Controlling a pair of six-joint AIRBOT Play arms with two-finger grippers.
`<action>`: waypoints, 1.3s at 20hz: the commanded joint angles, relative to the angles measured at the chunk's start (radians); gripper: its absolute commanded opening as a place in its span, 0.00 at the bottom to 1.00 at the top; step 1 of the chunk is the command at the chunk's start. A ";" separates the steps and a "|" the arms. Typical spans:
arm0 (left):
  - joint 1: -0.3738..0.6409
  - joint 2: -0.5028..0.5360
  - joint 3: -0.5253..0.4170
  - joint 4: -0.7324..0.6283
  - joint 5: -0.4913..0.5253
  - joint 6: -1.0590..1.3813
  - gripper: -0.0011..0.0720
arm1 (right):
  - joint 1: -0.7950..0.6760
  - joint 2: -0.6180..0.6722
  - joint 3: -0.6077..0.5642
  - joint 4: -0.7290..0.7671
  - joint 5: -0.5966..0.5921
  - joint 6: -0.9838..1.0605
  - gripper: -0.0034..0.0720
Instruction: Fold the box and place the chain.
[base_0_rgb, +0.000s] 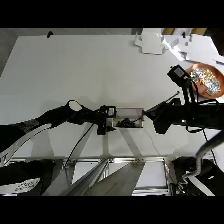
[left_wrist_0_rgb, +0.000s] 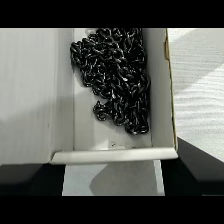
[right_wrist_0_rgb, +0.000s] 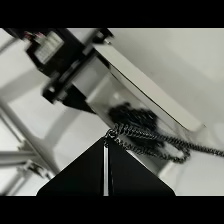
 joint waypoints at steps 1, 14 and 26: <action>0.000 0.001 0.000 0.000 0.000 0.000 0.16 | 0.003 0.007 -0.001 0.097 -0.060 -0.032 0.06; 0.000 0.001 0.000 0.000 0.000 0.000 0.16 | 0.003 -0.143 -0.140 0.101 -0.101 -0.213 0.07; 0.000 0.001 0.000 0.000 0.000 0.000 0.16 | -0.166 -0.249 0.128 -0.011 -0.109 -0.226 0.06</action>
